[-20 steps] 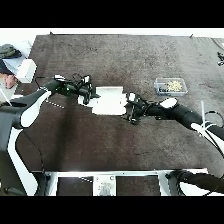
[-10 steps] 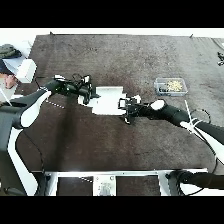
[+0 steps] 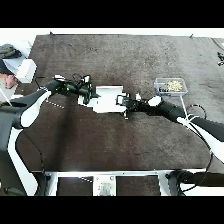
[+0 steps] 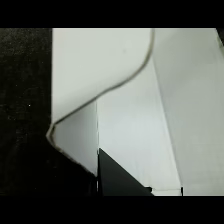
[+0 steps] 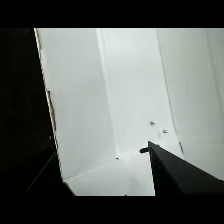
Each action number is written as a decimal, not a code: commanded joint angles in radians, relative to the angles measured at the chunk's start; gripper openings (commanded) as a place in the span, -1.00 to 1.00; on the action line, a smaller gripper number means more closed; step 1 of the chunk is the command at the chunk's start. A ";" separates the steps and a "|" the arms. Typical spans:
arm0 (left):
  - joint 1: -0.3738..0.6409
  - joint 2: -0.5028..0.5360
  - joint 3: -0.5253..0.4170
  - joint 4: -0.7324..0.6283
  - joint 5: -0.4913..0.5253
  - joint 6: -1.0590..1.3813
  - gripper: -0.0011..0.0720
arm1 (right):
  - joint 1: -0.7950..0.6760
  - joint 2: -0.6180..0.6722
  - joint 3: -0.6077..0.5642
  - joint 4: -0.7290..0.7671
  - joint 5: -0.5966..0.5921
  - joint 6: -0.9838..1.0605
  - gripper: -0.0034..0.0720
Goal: Fold the box and place the chain.
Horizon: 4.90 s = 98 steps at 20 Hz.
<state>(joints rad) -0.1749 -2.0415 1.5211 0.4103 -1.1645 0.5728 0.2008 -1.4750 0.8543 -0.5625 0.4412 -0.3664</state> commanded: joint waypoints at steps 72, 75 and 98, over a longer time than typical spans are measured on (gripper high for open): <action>-0.001 0.000 0.001 0.001 -0.003 0.002 -0.94 | -0.212 -0.414 0.584 -0.062 0.700 0.123 0.64; -0.001 0.000 0.001 0.001 -0.003 0.002 -0.94 | -0.214 -0.462 0.632 -0.063 0.749 0.139 0.64; -0.001 0.000 0.001 0.001 -0.003 0.002 -0.94 | -0.183 -0.485 0.636 -0.071 0.676 0.072 0.64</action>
<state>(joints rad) -0.1749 -2.0415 1.5211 0.4114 -1.1671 0.5743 0.0162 -1.9591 1.4906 -0.6273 1.1252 -0.2905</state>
